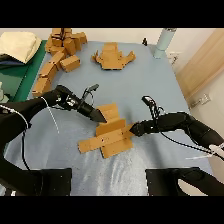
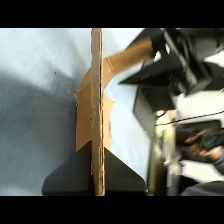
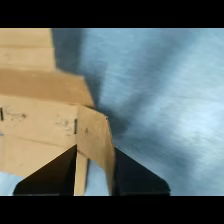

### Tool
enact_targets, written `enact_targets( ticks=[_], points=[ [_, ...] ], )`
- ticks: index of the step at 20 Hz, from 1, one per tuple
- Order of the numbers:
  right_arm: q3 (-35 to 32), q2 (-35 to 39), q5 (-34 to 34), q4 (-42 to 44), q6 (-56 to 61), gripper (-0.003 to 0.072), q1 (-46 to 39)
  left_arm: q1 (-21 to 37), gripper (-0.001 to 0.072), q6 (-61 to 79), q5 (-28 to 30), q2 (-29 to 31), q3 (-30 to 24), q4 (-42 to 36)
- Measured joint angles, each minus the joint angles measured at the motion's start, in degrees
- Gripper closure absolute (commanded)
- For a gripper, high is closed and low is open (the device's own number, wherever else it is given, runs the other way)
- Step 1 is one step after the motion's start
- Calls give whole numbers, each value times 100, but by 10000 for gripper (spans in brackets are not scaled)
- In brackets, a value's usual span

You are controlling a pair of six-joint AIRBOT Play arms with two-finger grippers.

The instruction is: Fold the box.

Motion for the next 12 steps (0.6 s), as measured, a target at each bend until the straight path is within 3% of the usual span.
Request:
enact_targets(
  ticks=[8, 9, 10, 11, 12],
  points=[
    [313, 0, 48, -516, 1043, 396, -328, -533, 701, 1012, 527, 387, 22, 654],
    [332, 0, 66, -520, 1132, 452, -337, -549, 702, 1137, 557, 409, 28, 660],
    [345, 0, 70, -518, 1213, 584, -341, -564, 702, 1263, 616, 424, 35, 643],
    [356, 0, 96, -522, 1276, 637, -350, -581, 703, 1368, 708, 446, 35, 647],
    [367, 0, 138, -527, 1344, 637, -363, -608, 703, 1482, 813, 487, 39, 625]
  ],
)
